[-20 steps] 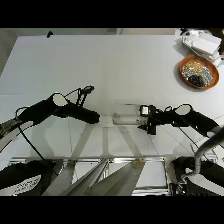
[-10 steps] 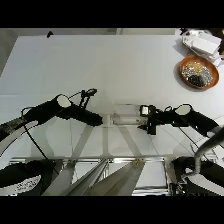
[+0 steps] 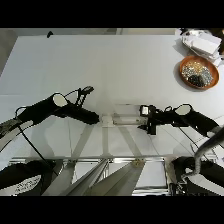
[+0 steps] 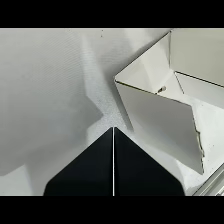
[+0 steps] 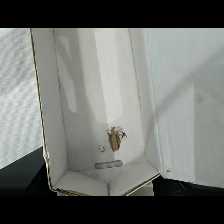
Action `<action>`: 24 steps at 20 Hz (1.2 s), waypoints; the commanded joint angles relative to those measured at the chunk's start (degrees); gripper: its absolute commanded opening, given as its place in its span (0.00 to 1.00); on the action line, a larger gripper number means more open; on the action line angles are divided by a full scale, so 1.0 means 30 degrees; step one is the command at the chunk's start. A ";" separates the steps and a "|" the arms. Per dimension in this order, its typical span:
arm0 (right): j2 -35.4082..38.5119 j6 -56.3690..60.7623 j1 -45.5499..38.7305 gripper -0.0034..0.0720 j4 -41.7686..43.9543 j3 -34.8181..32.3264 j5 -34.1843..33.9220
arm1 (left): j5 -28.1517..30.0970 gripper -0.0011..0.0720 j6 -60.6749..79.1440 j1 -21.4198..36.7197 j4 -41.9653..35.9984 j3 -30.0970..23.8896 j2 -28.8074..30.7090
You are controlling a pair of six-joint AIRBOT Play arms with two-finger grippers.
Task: Fold the box and place the chain.
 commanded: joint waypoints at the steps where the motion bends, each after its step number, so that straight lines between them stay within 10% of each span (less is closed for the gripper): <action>1: 0.0015 0.0007 0.0007 0.57 0.0000 -0.0007 0.0000 | 0.0503 0.02 -0.0066 -0.0168 -0.0197 0.0022 0.0022; 18: 0.0015 0.0007 0.0007 0.57 0.0000 -0.0007 0.0000 | 0.0874 0.03 0.1290 -0.0860 -0.2229 0.0022 -0.0124; 24: 0.0015 0.0007 0.0007 0.57 0.0000 -0.0007 0.0000 | 0.0794 0.43 0.2025 -0.0984 -0.3752 0.0029 0.0678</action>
